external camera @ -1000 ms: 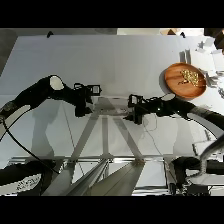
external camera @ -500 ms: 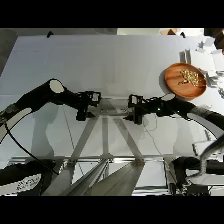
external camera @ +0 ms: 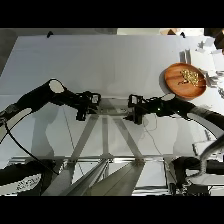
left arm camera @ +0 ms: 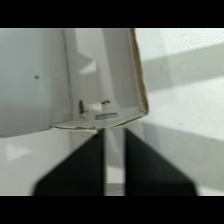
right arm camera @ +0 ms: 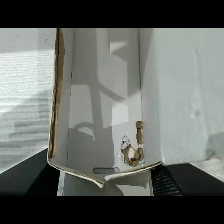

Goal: Fold the box and place the chain.

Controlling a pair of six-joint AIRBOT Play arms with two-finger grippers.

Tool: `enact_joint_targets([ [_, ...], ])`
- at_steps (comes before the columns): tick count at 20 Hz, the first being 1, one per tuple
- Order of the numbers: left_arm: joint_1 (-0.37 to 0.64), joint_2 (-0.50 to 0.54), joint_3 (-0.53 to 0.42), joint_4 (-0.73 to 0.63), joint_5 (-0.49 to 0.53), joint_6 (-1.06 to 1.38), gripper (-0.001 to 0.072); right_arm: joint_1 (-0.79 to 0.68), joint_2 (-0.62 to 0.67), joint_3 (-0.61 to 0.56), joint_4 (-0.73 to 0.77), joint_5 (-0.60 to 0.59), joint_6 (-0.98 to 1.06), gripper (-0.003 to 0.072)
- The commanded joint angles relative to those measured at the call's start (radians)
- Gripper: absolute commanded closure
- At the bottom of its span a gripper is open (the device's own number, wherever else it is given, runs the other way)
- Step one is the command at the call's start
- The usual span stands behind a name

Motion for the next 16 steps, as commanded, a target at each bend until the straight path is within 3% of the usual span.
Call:
enact_joint_targets([
  [1, -0.001, 0.000, -0.001, -0.047, 0.005, 0.030, 0.0674, 0.001, 0.000, 0.001, 0.000, 0.000, 0.000, 0.0174],
  [10, -0.002, -0.028, -0.001, -0.152, 0.004, 0.026, 0.0669, 0.001, 0.000, 0.001, 0.000, 0.000, 0.000, 0.0174],
  [11, -0.002, -0.029, -0.001, -0.162, 0.005, 0.026, 0.0640, 0.001, 0.000, 0.001, 0.000, 0.000, 0.000, 0.0174],
  [13, -0.002, -0.029, -0.001, -0.162, 0.004, 0.021, 0.0389, 0.001, 0.000, 0.001, 0.000, 0.000, 0.000, 0.0174],
  [14, -0.002, -0.029, -0.001, -0.162, 0.002, 0.022, 0.0355, 0.001, 0.000, 0.001, 0.000, 0.000, 0.000, 0.0174],
  [16, -0.002, -0.029, -0.001, -0.162, 0.000, 0.022, 0.0355, 0.001, 0.000, 0.001, 0.000, 0.000, 0.000, 0.0174],
])
